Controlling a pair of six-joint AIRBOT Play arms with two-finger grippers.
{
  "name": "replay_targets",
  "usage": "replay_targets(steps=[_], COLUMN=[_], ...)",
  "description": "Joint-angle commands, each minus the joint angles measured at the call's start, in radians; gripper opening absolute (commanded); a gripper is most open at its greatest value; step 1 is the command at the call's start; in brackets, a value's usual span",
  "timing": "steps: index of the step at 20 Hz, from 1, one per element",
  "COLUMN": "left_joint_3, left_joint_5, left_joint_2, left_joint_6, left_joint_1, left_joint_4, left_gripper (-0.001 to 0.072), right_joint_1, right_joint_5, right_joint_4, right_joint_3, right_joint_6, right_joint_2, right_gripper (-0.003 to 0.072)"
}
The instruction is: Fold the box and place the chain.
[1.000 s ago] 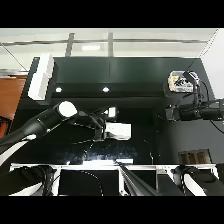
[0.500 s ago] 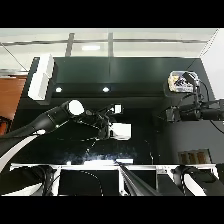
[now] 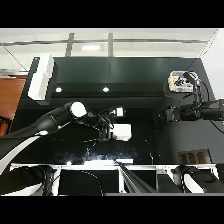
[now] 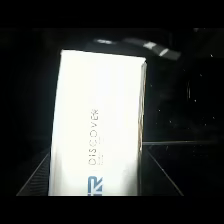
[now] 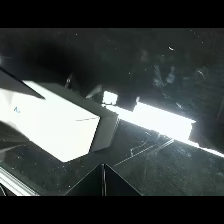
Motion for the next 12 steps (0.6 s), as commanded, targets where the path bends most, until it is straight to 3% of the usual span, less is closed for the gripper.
replay_targets(steps=[1, 7, 8, 9, 10, 11, 12], left_joint_3=[0.000, 0.000, 0.000, 0.000, 0.000, 0.000, 0.000], left_joint_5=[0.053, 0.098, 0.098, 0.095, 0.093, 0.093, 0.090], left_joint_2=[-0.035, -0.070, -0.070, -0.068, -0.060, -0.043, -0.018], left_joint_6=[0.003, 0.002, -0.009, -0.029, -0.065, -0.114, -0.188], left_joint_1=[-0.035, -0.048, -0.048, -0.050, -0.049, -0.045, -0.032], left_joint_4=[0.074, 0.106, 0.106, 0.107, 0.109, 0.126, 0.158], left_gripper=[0.0709, 0.0708, 0.0679, 0.0572, 0.0421, 0.0351, 0.0351], right_joint_1=[-0.001, -0.001, -0.001, -0.001, -0.001, -0.001, -0.001], right_joint_5=[-0.002, -0.004, -0.006, -0.006, -0.006, -0.004, -0.002], right_joint_4=[0.000, 0.000, 0.000, 0.000, 0.000, 0.001, 0.002], right_joint_3=[0.001, 0.001, 0.001, 0.001, 0.001, 0.001, 0.001], right_joint_6=[0.001, 0.000, 0.000, 0.000, 0.000, 0.001, 0.000], right_joint_2=[0.001, 0.001, 0.001, 0.001, 0.001, 0.001, 0.001], right_gripper=[0.0016, 0.0017, 0.0017, 0.0017, 0.0017, 0.0017, 0.0017])
